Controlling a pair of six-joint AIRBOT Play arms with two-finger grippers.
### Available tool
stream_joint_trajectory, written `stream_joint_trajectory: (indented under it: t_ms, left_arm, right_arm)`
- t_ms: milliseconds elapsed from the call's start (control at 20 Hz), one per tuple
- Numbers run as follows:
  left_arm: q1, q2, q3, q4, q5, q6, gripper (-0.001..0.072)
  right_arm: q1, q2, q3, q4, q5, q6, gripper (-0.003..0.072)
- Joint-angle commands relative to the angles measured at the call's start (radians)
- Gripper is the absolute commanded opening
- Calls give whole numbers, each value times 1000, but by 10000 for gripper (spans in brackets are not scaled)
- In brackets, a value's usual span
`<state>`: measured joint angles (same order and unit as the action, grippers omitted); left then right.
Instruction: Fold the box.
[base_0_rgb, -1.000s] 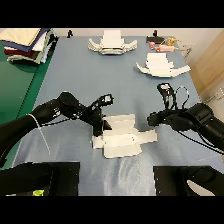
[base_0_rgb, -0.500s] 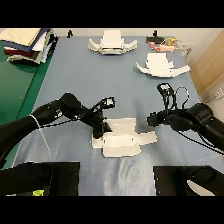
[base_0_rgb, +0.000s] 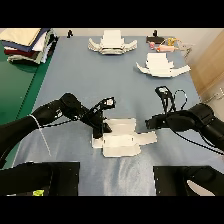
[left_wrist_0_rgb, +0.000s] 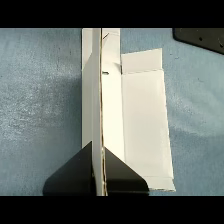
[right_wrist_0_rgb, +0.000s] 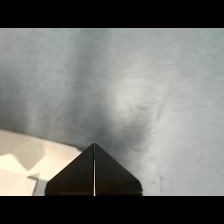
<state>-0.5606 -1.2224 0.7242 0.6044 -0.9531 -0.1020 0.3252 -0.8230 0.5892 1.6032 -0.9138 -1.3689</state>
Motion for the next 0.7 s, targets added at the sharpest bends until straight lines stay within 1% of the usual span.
stream_joint_trajectory:
  t_ms: [0, 150, 250, 300, 350, 400, 450, 550, 650]
  left_arm:
    - [0, 0, 0, 2, 0, 0, 15]
    - [0, 0, 0, 2, 0, 0, 15]
    - [0, 0, 0, 2, 1, 0, 15]
    - [0, 0, 0, 2, 1, 0, 15]
    - [0, 0, 0, 2, 1, 0, 15]
    - [0, 0, 0, 2, 1, 0, 15]
    - [0, 0, 0, 2, 1, 0, 15]
    - [0, 0, 0, 2, 1, 0, 15]
    - [0, 0, 0, 2, 1, 0, 15]
  right_arm:
    - [53, 40, 1, 164, -82, -169, 2]
    - [248, 128, -24, 165, -98, -228, 1]
    - [430, 174, -59, 157, -97, -295, 3]
    - [508, 179, -73, 148, -94, -340, 36]
    - [572, 173, -85, 120, -78, -377, 288]
    - [627, 156, -101, 59, -40, -389, 514]
    - [663, 130, -113, -9, 3, -390, 563]
    - [686, 56, -120, -102, 67, -389, 570]
    - [686, -22, -119, -163, 103, -390, 570]
